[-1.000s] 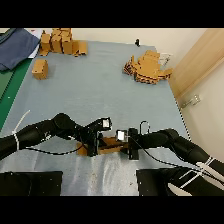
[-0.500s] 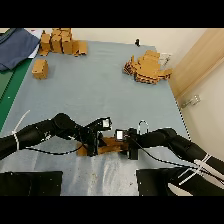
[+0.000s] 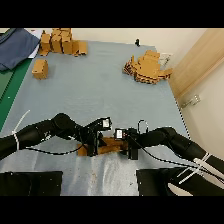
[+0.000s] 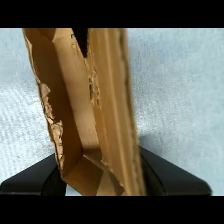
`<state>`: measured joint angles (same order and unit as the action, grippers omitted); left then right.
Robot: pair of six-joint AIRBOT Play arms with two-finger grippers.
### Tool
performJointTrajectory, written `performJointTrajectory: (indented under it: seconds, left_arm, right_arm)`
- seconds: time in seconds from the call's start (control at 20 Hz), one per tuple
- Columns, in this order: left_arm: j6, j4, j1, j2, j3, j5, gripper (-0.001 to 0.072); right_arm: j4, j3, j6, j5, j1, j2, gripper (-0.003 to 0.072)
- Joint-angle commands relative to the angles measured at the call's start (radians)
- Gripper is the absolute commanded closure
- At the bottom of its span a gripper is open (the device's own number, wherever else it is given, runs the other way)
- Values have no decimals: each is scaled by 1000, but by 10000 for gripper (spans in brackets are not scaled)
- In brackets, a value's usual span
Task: Fold the box.
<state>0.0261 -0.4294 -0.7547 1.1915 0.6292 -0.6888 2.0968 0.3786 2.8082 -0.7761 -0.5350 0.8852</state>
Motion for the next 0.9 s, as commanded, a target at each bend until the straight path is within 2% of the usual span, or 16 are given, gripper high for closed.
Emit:
performJointTrajectory:
  seconds: [0.0,0.2,0.4,0.65,0.85]
  left_arm:
    - [0,0,0,-1,1,0,695]
    - [0,0,0,-1,1,0,695]
    - [0,0,0,-1,1,0,695]
    - [0,0,0,-1,1,0,695]
    - [1,0,0,-1,2,0,695]
  right_arm:
    - [19,0,0,-73,-1,1,85]
    - [39,0,-8,-143,-1,-2,85]
    - [50,0,-7,-156,-1,-2,86]
    - [43,0,-6,12,-1,1,85]
    - [50,0,-7,30,-1,1,86]
